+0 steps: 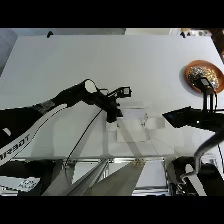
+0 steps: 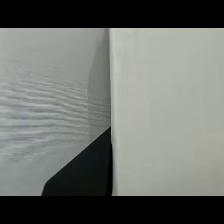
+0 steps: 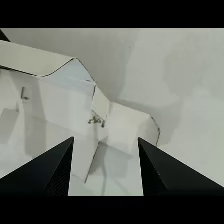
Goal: Fold the box and place the chain.
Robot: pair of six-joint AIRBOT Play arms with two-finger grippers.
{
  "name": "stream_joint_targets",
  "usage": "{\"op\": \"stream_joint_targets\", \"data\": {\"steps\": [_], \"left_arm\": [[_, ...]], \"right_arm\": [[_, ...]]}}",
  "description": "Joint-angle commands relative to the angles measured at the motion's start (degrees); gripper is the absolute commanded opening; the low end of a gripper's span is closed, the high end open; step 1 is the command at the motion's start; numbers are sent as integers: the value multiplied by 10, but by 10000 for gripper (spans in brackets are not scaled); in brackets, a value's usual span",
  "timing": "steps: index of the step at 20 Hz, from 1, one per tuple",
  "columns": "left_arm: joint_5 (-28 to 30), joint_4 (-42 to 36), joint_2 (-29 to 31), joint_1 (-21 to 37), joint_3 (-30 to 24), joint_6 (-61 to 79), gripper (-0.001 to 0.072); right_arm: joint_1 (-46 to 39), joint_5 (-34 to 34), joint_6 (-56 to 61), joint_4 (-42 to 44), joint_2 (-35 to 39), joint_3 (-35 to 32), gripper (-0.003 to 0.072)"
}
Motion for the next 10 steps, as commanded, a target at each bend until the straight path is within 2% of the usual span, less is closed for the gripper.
{"op": "stream_joint_targets", "data": {"steps": [1,10], "left_arm": [[22,-8,-16,0,-2,38,1],[21,-8,-16,-1,-2,74,4]], "right_arm": [[0,0,-2,0,0,1,447],[0,-1,-3,-18,0,1,447]]}}
